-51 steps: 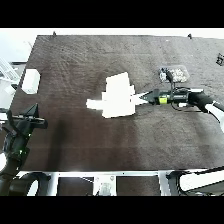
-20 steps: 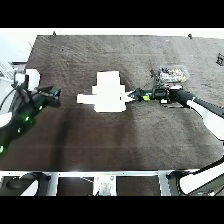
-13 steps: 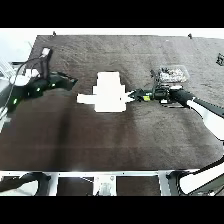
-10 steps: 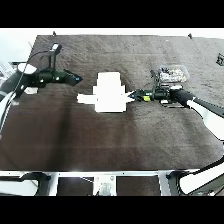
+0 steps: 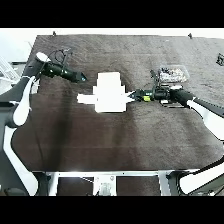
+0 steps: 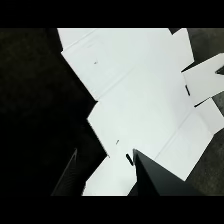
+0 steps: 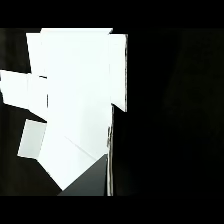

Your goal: Fold the box and place the chain.

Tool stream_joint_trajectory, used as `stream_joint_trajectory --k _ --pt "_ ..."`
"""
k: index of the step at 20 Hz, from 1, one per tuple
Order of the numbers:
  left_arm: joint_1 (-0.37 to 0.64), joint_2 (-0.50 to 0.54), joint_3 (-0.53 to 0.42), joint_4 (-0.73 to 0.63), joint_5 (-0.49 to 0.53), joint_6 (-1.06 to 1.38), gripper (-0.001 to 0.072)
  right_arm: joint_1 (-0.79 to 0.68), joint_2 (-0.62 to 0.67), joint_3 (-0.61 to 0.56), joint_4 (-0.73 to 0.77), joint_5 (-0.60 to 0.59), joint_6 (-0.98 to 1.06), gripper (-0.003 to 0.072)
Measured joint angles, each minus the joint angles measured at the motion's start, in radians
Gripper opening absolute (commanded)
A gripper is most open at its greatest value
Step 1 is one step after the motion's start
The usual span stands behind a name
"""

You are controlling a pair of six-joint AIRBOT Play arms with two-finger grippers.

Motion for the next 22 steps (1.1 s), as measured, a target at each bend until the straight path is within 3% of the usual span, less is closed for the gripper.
stream_joint_trajectory --k 4,6,22 --pt "0.0 -0.087 0.071 0.012 -0.03 -0.067 0.0434 0.0 0.0 0.0 0.001 0.0 -0.004 0.0004" --pt "0.0 -0.104 0.083 0.01 -0.028 -0.08 0.0502 0.0 0.0 0.0 0.002 0.0 -0.007 0.0003" --pt "-0.064 -0.172 0.097 -0.102 0.002 -0.043 0.0501 -0.001 0.0 0.0 0.0 0.0 -0.017 0.0004"
